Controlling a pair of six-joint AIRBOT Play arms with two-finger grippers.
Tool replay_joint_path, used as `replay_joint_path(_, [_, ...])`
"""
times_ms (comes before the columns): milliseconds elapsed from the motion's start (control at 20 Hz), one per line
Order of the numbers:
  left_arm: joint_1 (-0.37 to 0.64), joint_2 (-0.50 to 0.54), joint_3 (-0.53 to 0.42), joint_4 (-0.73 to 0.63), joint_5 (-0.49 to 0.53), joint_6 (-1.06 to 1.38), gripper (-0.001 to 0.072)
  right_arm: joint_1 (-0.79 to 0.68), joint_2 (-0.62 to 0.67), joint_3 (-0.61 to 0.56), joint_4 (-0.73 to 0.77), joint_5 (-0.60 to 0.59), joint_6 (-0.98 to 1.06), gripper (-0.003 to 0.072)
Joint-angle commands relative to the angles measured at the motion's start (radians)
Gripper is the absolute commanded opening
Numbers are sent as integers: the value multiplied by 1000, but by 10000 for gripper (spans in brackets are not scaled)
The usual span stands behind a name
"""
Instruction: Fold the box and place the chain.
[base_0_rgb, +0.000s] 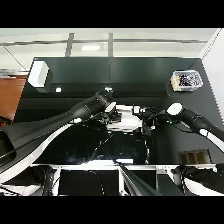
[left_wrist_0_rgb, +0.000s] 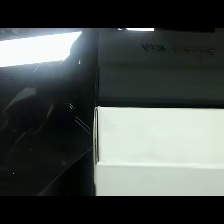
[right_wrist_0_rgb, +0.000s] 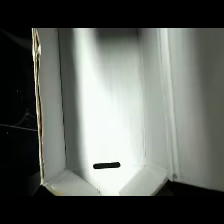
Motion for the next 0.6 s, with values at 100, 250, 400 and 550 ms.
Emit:
replay_joint_path(100, [-1,2,0,9,3,8,28,0,34,1,-66,10,2,573])
replay_joint_path(250, [-1,1,0,8,3,11,28,0,34,1,-47,11,3,400])
replay_joint_path(400, [-1,1,0,8,4,11,28,0,34,1,1,8,3,165])
replay_joint_path(550, [-1,1,0,8,5,11,28,2,34,1,60,9,35,165])
